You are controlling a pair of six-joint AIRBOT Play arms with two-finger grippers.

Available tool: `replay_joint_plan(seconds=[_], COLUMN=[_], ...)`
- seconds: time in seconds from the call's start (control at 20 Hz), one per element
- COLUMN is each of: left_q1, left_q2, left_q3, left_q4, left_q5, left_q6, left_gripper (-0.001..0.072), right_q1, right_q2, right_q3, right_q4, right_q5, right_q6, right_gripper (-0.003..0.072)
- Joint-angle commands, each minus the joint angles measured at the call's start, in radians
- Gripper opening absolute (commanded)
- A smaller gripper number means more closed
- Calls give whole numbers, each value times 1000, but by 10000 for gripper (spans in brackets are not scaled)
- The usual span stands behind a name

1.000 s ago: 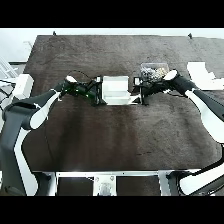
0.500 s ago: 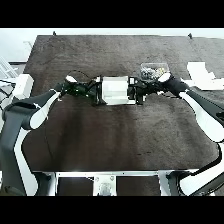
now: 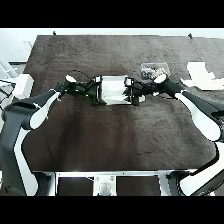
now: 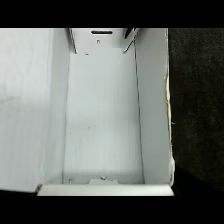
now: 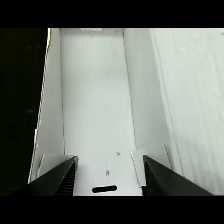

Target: Fold the box and place the chain.

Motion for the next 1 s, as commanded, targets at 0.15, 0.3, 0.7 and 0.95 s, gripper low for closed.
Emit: replay_joint_plan(seconds=[0.15,0.3,0.7,0.95], left_q1=[0,0,0,0], left_q2=[0,0,0,0], left_q3=[0,0,0,0], left_q4=[0,0,0,0], left_q5=[0,0,1,0], left_q6=[-1,-1,-1,-1], left_gripper=[454,455,455,455], right_q1=[-5,-7,-58,-145], right_q2=[-3,3,127,246], right_q3=[-1,-1,-1,-1], right_q4=[0,-3,-185,-184], right_q5=[1,2,87,96], right_q6=[-47,-34,174,402], right_gripper=[570,353,145,12])
